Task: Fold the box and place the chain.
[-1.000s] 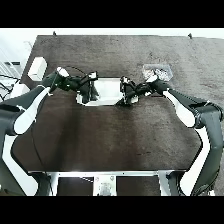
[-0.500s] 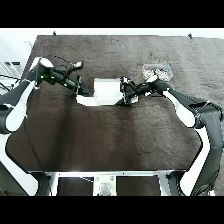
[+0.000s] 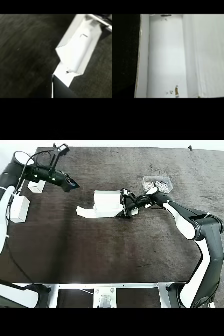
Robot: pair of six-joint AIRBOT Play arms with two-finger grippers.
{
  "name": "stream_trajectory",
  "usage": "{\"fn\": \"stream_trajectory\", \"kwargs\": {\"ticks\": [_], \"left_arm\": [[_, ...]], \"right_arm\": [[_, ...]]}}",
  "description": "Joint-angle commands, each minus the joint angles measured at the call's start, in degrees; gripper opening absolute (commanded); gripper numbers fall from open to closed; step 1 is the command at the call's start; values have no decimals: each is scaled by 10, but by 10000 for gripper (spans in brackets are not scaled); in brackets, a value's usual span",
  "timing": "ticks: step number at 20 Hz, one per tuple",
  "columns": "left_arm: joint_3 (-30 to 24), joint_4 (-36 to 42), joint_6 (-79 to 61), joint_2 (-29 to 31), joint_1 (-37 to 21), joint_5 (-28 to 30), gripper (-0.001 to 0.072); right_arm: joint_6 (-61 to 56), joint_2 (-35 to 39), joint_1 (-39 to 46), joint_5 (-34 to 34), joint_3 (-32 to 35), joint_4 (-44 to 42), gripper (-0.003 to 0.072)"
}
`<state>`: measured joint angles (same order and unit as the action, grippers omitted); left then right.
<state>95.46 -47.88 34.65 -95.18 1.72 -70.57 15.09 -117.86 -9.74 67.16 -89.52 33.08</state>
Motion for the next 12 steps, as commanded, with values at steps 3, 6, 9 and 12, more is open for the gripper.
{"fn": "stream_trajectory", "kwargs": {"ticks": [3, 6, 9, 12], "left_arm": [[-38, -85, 186, 41, -2, 19, 13], [-115, -68, 201, 58, -2, 45, 14], [-173, -38, 229, 63, -15, 68, 14], [-192, -1, 235, 62, -57, 53, 14]], "right_arm": [[0, 0, 0, 0, 0, 0, 427], [0, 0, 0, 0, 0, 0, 427], [0, 0, 0, 0, 0, 0, 427], [0, 0, 0, 0, 0, 0, 427]]}}
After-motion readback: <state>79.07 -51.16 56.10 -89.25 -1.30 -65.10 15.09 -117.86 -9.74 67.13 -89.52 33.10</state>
